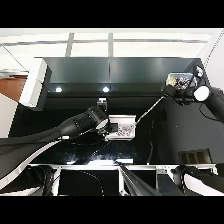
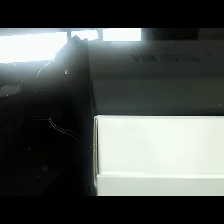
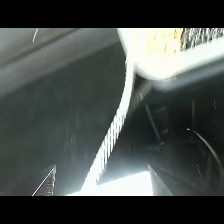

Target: Fold the box and place the chain.

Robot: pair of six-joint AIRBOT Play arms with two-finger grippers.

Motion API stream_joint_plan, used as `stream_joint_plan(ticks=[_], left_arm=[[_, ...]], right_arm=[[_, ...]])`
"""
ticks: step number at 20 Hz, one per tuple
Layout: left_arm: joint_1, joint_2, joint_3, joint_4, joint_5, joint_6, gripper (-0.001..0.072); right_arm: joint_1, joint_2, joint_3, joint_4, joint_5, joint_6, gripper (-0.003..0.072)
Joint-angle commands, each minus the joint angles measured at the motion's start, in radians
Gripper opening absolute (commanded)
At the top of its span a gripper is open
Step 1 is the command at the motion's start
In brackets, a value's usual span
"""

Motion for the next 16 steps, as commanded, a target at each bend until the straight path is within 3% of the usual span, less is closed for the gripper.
stream_joint_plan(ticks=[1, 3, 4, 6, 7, 9, 10, 16], left_arm=[[0.001, 0.0, 0.0, 0.0, 0.0, 0.0, 0.0034], [0.001, 0.0, 0.0, 0.0, 0.0, 0.0, 0.0034], [0.001, 0.0, 0.0, 0.0, 0.0, 0.0, 0.0034], [0.001, 0.0, 0.0, 0.0, 0.0, 0.0, 0.0034], [0.001, 0.0, 0.0, 0.0, 0.0, 0.0, 0.0034], [0.001, 0.0, 0.0, 0.0, 0.0, 0.0, 0.0034], [0.001, 0.0, 0.0, 0.0, 0.0, 0.0, 0.0034], [0.001, 0.0, 0.0, 0.0, 0.0, 0.0, 0.0034]], right_arm=[[-0.007, -0.193, 0.106, -0.025, -0.067, 0.172, 0.0641], [-0.007, -0.257, 0.145, -0.022, -0.062, 0.215, 0.0635], [-0.007, -0.276, 0.156, -0.022, -0.058, 0.229, 0.0563], [-0.009, -0.296, 0.169, -0.023, -0.065, 0.245, 0.049], [-0.009, -0.297, 0.169, -0.026, -0.07, 0.245, 0.0322], [-0.01, -0.296, 0.17, -0.031, -0.071, 0.243, 0.0224], [-0.009, -0.296, 0.176, -0.029, -0.055, 0.227, 0.0044], [-0.016, -0.198, 0.252, -0.039, 0.115, -0.001, 0.004]])
